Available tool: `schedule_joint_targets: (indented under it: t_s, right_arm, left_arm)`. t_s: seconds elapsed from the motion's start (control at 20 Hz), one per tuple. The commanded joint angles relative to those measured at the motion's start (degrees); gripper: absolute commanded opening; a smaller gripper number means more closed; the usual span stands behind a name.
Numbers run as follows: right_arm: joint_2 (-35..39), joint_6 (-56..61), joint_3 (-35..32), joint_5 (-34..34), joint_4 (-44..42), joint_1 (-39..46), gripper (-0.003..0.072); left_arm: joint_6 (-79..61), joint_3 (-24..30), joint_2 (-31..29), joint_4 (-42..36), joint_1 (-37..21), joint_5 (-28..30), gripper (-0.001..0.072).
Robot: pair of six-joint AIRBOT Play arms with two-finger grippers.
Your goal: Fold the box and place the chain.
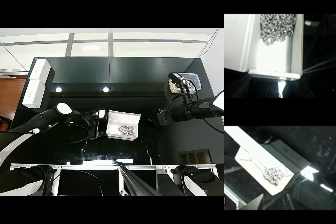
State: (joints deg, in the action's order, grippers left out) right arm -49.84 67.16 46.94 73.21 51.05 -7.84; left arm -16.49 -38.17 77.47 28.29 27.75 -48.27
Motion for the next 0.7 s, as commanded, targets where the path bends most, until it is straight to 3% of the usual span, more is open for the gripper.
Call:
schedule_joint_targets:
  t_s: [0.0, 0.65]
  right_arm:
    - [0.0, 0.6, 0.0, 0.1, 0.0, -0.1, 0.0355]
    - [0.0, 1.5, 0.0, 0.1, -0.2, -0.1, 0.0355]
  left_arm:
    - [2.2, 0.0, 0.1, 1.0, -0.1, 0.3, 0.0707]
    - [2.6, -4.7, 4.2, 2.5, 0.1, -3.5, 0.0706]
